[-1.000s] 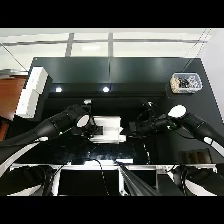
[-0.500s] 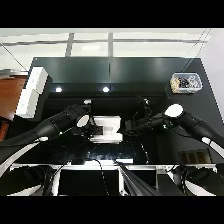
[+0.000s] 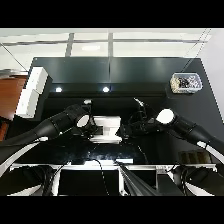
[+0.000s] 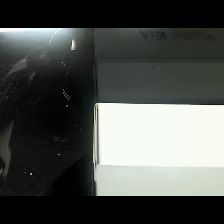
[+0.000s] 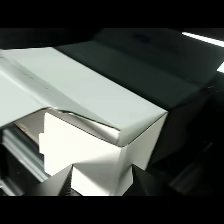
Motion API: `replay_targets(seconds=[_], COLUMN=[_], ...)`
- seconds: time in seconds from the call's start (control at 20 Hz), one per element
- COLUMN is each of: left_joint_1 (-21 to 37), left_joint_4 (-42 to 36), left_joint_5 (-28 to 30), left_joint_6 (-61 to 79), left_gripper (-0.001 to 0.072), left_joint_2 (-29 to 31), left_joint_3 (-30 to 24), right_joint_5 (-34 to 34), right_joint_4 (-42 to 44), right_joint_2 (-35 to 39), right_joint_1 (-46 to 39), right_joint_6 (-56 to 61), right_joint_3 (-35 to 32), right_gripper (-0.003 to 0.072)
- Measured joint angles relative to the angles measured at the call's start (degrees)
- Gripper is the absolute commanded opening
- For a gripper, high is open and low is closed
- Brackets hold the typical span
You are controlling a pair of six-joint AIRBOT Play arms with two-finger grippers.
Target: Fold the box and place the chain.
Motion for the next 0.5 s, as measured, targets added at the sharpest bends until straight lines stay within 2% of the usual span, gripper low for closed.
replay_targets(seconds=[0.4,0.5], left_joint_1=[0.0,0.0], left_joint_4=[0.0,0.0], left_joint_5=[0.1,0.1], left_joint_6=[0.0,0.0], left_gripper=[0.0029,0.0029], left_joint_2=[0.0,0.0], left_joint_3=[0.0,0.0], right_joint_5=[-3.8,-5.4], right_joint_4=[-5.5,-7.4], right_joint_2=[0.0,0.0], right_joint_1=[2.9,4.2], right_joint_6=[5.2,7.8], right_joint_3=[0.0,0.0], right_gripper=[0.0509,0.048])
